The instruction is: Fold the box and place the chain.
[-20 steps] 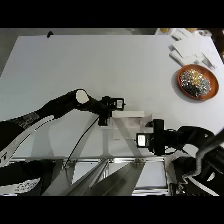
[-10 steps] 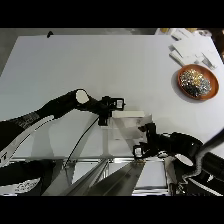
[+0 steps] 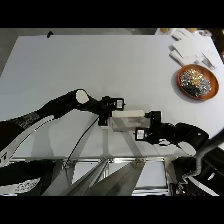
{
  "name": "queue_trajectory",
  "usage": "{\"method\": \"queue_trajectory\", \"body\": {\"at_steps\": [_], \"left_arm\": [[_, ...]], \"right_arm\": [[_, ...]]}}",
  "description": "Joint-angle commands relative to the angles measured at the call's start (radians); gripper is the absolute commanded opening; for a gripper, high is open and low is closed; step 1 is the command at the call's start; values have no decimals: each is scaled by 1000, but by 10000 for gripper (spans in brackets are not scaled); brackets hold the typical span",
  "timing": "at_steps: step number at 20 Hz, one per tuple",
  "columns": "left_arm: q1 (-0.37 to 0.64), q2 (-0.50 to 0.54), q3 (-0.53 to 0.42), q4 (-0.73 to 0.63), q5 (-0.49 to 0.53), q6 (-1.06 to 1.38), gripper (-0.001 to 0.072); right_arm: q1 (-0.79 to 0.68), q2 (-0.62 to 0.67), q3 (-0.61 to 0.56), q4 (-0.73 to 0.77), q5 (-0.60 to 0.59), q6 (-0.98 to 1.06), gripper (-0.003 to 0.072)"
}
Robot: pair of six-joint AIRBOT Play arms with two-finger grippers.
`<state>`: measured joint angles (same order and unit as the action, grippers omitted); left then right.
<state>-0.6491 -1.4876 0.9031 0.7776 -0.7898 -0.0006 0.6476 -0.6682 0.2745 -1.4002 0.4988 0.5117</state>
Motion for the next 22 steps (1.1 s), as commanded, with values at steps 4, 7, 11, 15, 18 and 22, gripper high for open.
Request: {"method": "queue_trajectory", "body": {"at_steps": [4,7,11,15,18,22], "left_arm": [[-1,-1,0,0,1,0,11],[-1,-1,0,0,1,0,11],[-1,-1,0,0,1,0,11],[-1,-1,0,0,1,0,11],[-1,-1,0,0,1,0,11],[-1,-1,0,0,1,0,11]], "right_arm": [[-153,-88,48,324,71,-252,693],[-246,-154,64,526,90,-448,693],[-353,-236,64,697,142,-686,693],[-409,-293,64,836,172,-842,692],[-446,-362,64,880,236,-917,692],[-451,-432,64,933,280,-1049,675]]}}
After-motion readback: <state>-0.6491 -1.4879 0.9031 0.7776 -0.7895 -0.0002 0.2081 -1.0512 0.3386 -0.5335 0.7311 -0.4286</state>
